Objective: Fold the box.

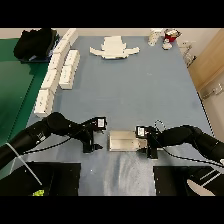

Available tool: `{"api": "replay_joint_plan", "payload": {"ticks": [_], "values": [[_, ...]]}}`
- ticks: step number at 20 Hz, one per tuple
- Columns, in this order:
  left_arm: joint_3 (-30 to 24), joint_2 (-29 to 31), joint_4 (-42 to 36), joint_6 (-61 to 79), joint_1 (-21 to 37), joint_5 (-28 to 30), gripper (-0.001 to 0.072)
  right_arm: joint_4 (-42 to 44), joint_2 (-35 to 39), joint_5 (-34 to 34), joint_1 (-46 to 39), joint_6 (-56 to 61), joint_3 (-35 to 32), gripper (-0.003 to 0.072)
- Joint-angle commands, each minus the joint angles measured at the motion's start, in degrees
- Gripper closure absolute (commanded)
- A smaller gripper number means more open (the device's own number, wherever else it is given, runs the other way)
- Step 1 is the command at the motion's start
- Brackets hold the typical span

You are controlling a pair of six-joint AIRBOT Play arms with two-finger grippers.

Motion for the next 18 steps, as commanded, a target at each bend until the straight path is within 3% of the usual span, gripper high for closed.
{"api": "replay_joint_plan", "payload": {"ticks": [1,4,14,18], "values": [[-2.7,-4.0,-12.0,13.6,0.5,4.1,0.0007,0.0,0.0,0.0,0.0,0.0,0.0,0.0217],[-2.7,-5.7,-15.4,14.1,-1.3,5.0,0.0006,0.0,0.0,0.0,0.0,0.0,0.0,0.0217],[-4.9,-6.0,-14.1,14.1,-2.4,8.3,0.0007,0.0,0.0,0.0,0.0,0.0,0.0,0.0217],[-4.9,-6.5,-15.1,14.1,-5.7,12.1,0.0006,0.0,0.0,0.0,0.0,0.0,0.0,0.0217]]}}
